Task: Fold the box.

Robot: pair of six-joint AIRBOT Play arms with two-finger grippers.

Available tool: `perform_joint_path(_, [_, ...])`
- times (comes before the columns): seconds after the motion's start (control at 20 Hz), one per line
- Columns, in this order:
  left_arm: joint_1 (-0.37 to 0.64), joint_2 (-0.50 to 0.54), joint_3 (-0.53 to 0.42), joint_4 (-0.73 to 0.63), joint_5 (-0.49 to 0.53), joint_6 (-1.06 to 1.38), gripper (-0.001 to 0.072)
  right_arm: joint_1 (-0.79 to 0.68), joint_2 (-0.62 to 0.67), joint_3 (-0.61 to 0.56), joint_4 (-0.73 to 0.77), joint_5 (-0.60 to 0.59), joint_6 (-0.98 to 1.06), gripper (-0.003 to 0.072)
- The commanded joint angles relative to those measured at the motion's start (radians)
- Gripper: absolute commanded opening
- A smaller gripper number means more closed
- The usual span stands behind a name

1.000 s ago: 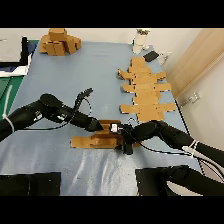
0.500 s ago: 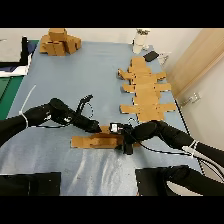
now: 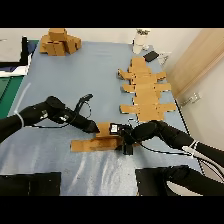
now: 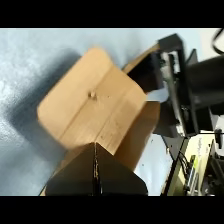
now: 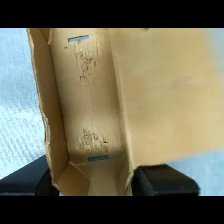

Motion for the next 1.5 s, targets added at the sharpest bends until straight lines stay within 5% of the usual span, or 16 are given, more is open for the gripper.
perform_joint_path(0.0, [0.076,0.091,-0.006,-0.003,-0.057,0.182,0.0009,-0.001,0.000,0.000,0.000,0.003,0.001,0.0563])
perform_joint_path(0.2, [0.144,0.206,-0.063,-0.004,-0.101,0.355,0.0007,-0.001,0.000,0.000,0.000,0.003,0.001,0.0563])
perform_joint_path(0.5, [0.085,0.412,-0.239,-0.027,-0.047,0.672,0.0013,-0.001,0.000,0.000,0.000,0.003,0.001,0.0563])
perform_joint_path(0.55, [0.089,0.428,-0.292,-0.087,-0.010,0.772,0.0232,-0.001,0.000,0.000,0.000,0.002,0.001,0.0563])
perform_joint_path(0.6, [0.081,0.438,-0.350,-0.163,0.060,0.883,0.0704,-0.001,0.000,0.000,0.000,0.003,0.001,0.0563])
perform_joint_path(0.75, [0.027,0.437,-0.467,-0.266,0.221,1.090,0.0691,-0.001,0.000,0.000,-0.001,0.003,0.001,0.0563])
perform_joint_path(0.95, [-0.031,0.397,-0.487,-0.239,0.318,1.152,0.0691,-0.001,0.000,0.000,-0.002,0.003,0.001,0.0563])
perform_joint_path(1.35, [-0.053,0.336,-0.467,-0.150,0.300,1.150,0.0689,-0.001,0.000,0.000,-0.003,0.002,0.001,0.0563])
perform_joint_path(1.4, [-0.053,0.323,-0.459,-0.151,0.299,1.150,0.0663,-0.001,0.000,0.000,-0.003,0.003,0.001,0.0563])
perform_joint_path(1.45, [-0.057,0.312,-0.449,-0.153,0.300,1.150,0.0546,-0.001,0.000,0.000,-0.003,0.003,0.001,0.0564])
